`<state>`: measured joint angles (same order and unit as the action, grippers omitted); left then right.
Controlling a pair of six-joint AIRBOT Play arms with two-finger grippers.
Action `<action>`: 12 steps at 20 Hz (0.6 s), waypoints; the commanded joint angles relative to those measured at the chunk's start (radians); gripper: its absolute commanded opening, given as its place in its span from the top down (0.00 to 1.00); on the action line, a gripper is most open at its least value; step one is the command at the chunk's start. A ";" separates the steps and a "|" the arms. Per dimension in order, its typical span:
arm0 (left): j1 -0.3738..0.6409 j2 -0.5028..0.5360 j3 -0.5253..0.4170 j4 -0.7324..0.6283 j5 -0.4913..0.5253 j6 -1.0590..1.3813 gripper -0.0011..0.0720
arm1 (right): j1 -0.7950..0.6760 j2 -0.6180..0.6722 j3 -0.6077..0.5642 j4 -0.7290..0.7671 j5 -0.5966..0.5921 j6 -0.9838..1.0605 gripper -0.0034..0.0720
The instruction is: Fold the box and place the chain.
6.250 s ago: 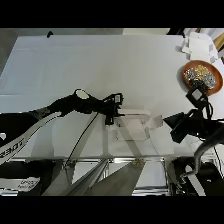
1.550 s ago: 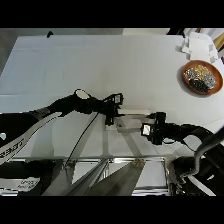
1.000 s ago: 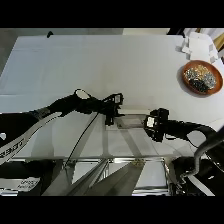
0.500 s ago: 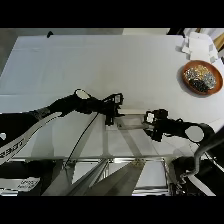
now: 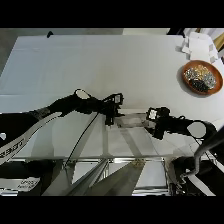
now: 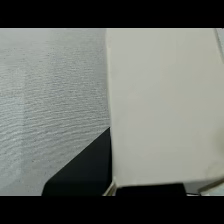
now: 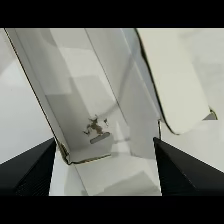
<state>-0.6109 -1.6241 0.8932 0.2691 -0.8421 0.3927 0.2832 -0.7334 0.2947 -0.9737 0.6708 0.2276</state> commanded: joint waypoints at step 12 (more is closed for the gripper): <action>-0.001 0.000 0.000 0.000 0.000 0.000 0.97 | -0.003 0.037 0.000 -0.004 -0.001 -0.130 0.08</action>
<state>-0.6109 -1.6241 0.8932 0.2695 -0.8425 0.3931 0.2810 -0.6952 0.2947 -0.9821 0.6708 0.1509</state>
